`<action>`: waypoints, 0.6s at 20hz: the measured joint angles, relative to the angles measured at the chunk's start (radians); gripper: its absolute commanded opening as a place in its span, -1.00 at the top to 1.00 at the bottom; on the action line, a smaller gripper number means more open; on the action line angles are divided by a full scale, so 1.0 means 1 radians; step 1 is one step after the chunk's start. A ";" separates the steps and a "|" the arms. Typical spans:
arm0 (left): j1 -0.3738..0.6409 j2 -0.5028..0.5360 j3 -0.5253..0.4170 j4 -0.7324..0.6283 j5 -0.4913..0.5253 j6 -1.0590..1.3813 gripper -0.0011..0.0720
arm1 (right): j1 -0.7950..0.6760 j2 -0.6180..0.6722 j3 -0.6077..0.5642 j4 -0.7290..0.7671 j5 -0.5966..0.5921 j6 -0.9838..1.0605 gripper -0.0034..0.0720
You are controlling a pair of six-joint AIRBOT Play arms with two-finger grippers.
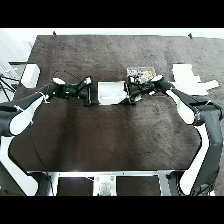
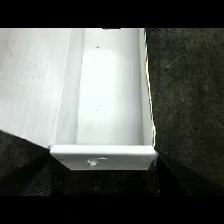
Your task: Fold the box and place the chain.
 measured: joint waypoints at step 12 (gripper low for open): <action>-0.021 -0.061 0.068 -0.006 -0.019 0.044 -1.00 | 0.000 0.000 0.000 -0.001 0.000 0.000 -0.63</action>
